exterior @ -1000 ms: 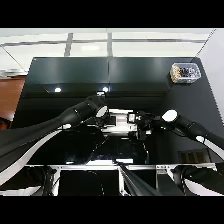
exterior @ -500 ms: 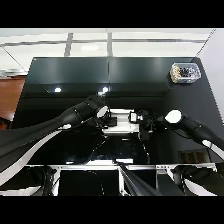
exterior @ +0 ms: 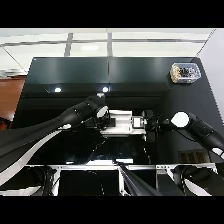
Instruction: Fold the box and place the chain.
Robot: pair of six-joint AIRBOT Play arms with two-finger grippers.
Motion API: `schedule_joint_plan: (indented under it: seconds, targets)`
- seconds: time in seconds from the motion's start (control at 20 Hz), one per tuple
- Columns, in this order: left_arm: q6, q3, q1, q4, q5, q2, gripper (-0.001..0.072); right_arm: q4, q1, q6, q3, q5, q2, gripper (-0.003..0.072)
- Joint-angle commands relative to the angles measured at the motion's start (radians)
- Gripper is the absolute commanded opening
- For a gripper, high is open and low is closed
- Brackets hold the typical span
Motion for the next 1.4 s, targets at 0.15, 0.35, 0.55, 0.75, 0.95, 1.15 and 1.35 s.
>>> schedule_joint_plan:
  seconds: [0.15, 0.35, 0.55, 0.75, 0.95, 1.15, 1.35]
  targets:
    - [0.001, 0.001, 0.000, 0.000, -0.010, 0.000, 0.0028, 0.169, 0.001, -0.128, 0.000, 0.000, -0.045, 0.0699]
    - [0.001, 0.001, 0.000, -0.017, -0.010, 0.000, 0.0028, 0.171, 0.003, -0.127, 0.000, 0.013, -0.057, 0.0211]
    - [0.001, 0.001, 0.000, -0.018, -0.009, 0.000, 0.0028, 0.220, 0.003, -0.127, 0.000, 0.007, -0.060, 0.0065]
    - [0.001, 0.001, 0.000, -0.018, -0.010, 0.000, 0.0028, 0.367, 0.003, -0.127, 0.000, -0.005, -0.094, 0.0065]
    - [0.001, 0.001, 0.000, -0.016, -0.009, 0.000, 0.0028, 0.359, -0.015, -0.080, 0.000, -0.012, -0.060, 0.0405]
    - [0.001, 0.001, 0.000, -0.016, -0.009, 0.000, 0.0028, 0.254, -0.082, -0.023, 0.000, 0.026, 0.031, 0.0568]
    - [0.001, 0.001, 0.000, -0.017, -0.009, 0.000, 0.0028, 0.132, -0.110, -0.011, -0.010, 0.060, 0.031, 0.0568]
